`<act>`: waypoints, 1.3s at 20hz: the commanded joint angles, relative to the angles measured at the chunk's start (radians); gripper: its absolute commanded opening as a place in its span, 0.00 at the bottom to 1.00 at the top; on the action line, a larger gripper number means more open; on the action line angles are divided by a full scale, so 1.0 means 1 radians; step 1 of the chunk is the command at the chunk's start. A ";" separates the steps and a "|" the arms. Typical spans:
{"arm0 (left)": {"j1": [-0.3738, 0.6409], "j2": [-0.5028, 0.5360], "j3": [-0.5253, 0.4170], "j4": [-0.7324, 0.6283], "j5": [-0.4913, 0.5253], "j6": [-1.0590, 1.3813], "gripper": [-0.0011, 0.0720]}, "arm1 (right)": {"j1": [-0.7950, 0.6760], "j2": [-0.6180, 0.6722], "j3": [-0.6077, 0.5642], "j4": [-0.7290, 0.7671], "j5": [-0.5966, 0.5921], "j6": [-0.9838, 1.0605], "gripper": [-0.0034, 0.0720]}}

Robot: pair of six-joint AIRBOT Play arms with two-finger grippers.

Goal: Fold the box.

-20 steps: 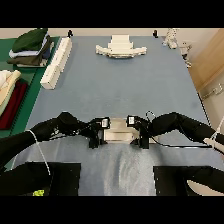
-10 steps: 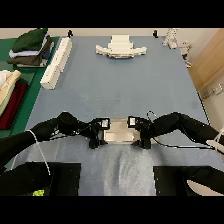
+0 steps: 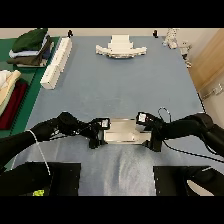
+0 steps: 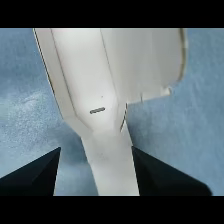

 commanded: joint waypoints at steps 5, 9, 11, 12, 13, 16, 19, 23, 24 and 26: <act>0.000 0.000 0.000 0.000 0.001 0.000 0.68 | 0.024 0.124 0.009 0.399 -0.015 0.570 0.75; 0.000 0.000 0.000 0.000 0.001 0.000 0.68 | 0.138 0.005 0.012 0.418 0.291 0.777 0.05; 0.000 0.000 0.000 0.000 0.001 0.000 0.68 | 0.157 -0.068 0.033 0.416 0.385 0.782 0.05; 0.000 0.000 0.000 0.000 0.001 0.000 0.68 | 0.150 -0.104 0.052 0.413 0.410 0.788 0.05; 0.000 0.000 0.000 0.000 0.001 0.000 0.68 | 0.140 -0.133 0.072 0.409 0.431 0.788 0.05; 0.000 0.000 0.000 0.000 0.001 0.000 0.68 | 0.096 -0.208 0.132 0.393 0.461 0.788 0.05; 0.000 0.000 0.000 0.000 0.001 0.000 0.68 | 0.060 -0.282 0.142 0.389 0.458 0.788 0.05; 0.000 0.000 0.000 0.000 0.001 0.000 0.68 | 0.063 -0.381 0.142 0.391 0.428 0.788 0.05; 0.000 0.000 0.000 0.000 0.001 0.000 0.68 | 0.063 -0.398 0.141 0.391 0.419 0.787 0.05; 0.000 0.000 0.000 0.000 0.001 0.000 0.68 | 0.062 -0.426 0.141 0.390 0.404 0.784 0.05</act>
